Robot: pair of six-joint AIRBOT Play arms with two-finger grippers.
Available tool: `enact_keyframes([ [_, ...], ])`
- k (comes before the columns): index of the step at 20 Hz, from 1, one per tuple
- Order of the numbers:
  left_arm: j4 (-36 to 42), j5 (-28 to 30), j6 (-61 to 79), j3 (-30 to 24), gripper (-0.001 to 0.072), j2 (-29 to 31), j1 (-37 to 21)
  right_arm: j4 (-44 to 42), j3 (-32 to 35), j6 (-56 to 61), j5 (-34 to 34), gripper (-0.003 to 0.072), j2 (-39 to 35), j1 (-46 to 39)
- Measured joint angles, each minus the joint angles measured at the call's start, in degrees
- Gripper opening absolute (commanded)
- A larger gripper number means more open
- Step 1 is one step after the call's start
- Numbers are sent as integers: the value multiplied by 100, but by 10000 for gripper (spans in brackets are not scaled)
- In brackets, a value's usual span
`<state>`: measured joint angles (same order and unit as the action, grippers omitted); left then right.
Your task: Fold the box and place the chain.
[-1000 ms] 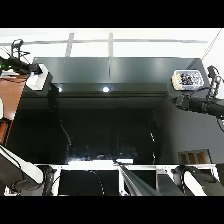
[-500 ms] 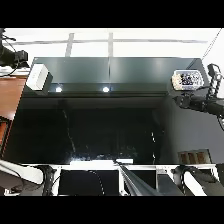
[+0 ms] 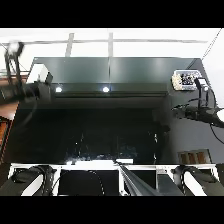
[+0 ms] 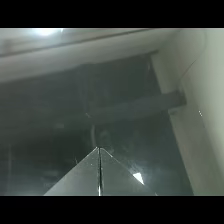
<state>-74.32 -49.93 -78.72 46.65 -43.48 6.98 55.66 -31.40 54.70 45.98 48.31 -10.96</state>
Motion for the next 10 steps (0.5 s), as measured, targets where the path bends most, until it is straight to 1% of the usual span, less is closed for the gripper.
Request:
enact_keyframes([
  [2,0,404,-85,-914,27,612,170,2,203,-103,-358,18,0,0],
  [4,9,658,-157,-1486,27,992,262,4,310,-170,-568,18,0,0],
  [6,20,807,-195,-1792,27,1187,306,-20,367,-203,-697,17,0,0],
  [10,24,911,-236,-2039,27,1338,345,-39,413,-227,-820,17,0,0],
])
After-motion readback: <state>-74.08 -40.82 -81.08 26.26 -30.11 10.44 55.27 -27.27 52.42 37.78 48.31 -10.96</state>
